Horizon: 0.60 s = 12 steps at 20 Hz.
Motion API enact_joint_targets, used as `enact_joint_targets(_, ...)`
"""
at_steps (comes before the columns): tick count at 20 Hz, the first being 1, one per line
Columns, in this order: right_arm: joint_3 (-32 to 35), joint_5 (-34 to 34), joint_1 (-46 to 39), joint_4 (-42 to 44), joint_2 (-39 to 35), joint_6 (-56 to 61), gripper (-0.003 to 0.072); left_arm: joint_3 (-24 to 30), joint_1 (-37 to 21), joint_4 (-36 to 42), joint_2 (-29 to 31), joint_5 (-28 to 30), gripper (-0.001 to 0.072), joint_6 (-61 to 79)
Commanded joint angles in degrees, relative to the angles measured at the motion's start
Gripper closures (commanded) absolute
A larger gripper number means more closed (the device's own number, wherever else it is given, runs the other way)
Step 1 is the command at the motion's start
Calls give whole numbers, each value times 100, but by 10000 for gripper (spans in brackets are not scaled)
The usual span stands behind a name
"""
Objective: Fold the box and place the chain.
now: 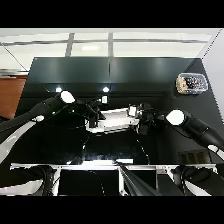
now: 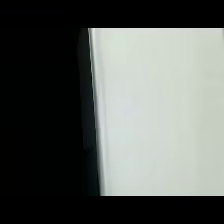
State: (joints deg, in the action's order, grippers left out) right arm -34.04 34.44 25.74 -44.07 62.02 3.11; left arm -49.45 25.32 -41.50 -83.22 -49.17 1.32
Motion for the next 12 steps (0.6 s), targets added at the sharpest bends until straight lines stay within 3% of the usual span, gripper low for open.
enact_joint_targets(1,-15,160,-63,433,52,-393,-19,2,4,0,-2,-103,682,-2)
enact_joint_targets(4,-15,205,-68,872,179,-960,-19,2,4,-2,-2,-101,682,0)
enact_joint_targets(12,-15,415,-503,966,243,-1021,-19,2,4,0,-2,-98,681,0)
